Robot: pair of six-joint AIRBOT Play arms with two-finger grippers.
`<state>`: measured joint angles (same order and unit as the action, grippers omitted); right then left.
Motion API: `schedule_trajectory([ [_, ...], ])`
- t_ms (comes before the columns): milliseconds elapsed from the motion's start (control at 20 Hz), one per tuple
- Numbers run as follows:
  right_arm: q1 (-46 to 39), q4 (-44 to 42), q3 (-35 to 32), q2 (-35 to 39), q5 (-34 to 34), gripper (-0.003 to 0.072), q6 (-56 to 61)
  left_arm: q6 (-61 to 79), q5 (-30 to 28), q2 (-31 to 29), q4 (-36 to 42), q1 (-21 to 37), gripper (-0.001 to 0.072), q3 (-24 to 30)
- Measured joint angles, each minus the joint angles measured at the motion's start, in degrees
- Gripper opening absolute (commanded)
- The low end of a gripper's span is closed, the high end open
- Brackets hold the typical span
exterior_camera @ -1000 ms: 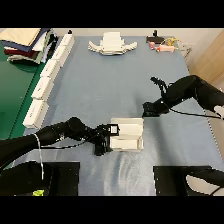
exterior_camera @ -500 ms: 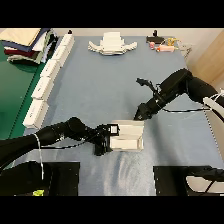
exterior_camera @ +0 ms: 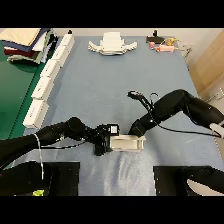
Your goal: Fold the box.
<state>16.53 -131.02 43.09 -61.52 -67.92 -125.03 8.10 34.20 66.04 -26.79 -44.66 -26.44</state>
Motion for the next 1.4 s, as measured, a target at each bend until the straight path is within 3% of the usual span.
schedule_trajectory([
  [150,4.37,0.92,-6.47,7.15,8.33,0.0009,-2.58,0.0,0.0,0.02,0.0,0.0,0.0414,0.0],
  [250,7.48,1.27,-10.56,11.74,13.81,0.005,-4.13,0.0,0.0,0.0,0.0,0.0,0.0414,0.0],
  [450,12.52,3.37,-15.02,17.84,21.03,0.0404,-5.95,0.0,0.0,0.0,0.0,0.0,0.0414,0.0],
  [600,14.47,4.81,-16.02,19.39,23.58,0.0548,-10.16,0.0,0.0,0.0,0.0,0.0,0.0414,0.0],
  [1000,19.23,7.21,-16.59,17.2,25.46,0.0591,-28.35,0.0,0.0,0.0,0.0,0.0,0.0414,0.0],
  [1400,22.91,13.92,-15.43,14.36,33.22,0.0591,-32.04,-0.17,-0.09,0.0,0.07,0.0,0.0414,0.0],
])
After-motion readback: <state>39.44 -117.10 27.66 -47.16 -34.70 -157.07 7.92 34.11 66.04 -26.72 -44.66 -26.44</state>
